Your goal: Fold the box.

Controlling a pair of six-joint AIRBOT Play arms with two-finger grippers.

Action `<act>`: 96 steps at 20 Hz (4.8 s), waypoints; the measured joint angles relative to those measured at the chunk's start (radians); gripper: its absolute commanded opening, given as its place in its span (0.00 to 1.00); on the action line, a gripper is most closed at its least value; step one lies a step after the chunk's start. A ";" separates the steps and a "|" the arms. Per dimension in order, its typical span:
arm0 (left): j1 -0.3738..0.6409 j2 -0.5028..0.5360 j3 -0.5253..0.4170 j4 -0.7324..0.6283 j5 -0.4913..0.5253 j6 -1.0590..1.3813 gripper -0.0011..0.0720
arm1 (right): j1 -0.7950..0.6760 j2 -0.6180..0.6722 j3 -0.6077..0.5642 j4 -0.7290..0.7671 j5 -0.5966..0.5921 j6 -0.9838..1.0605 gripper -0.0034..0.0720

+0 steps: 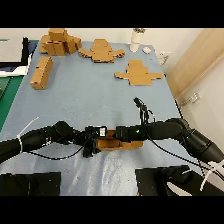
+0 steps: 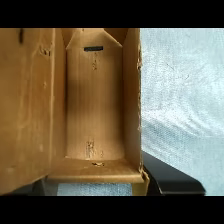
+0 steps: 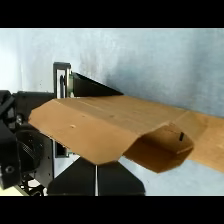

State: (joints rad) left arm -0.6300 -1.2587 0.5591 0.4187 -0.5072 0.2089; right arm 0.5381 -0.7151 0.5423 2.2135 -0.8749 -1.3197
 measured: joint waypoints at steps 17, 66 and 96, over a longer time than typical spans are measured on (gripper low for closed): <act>0.000 0.000 0.000 0.000 0.000 0.000 0.66 | -0.085 -0.270 0.064 -0.048 0.075 -0.305 0.05; 0.000 0.000 0.000 0.000 0.001 0.000 0.66 | -0.077 -0.056 -0.009 -0.373 -0.277 -1.017 0.91; 0.000 0.000 0.000 0.000 0.001 -0.001 0.66 | -0.019 -0.179 -0.040 -0.152 -0.025 -1.384 0.28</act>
State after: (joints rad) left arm -0.6300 -1.2587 0.5591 0.4187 -0.5064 0.2077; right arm 0.5186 -0.8944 0.5022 2.0613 -0.9001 -2.7037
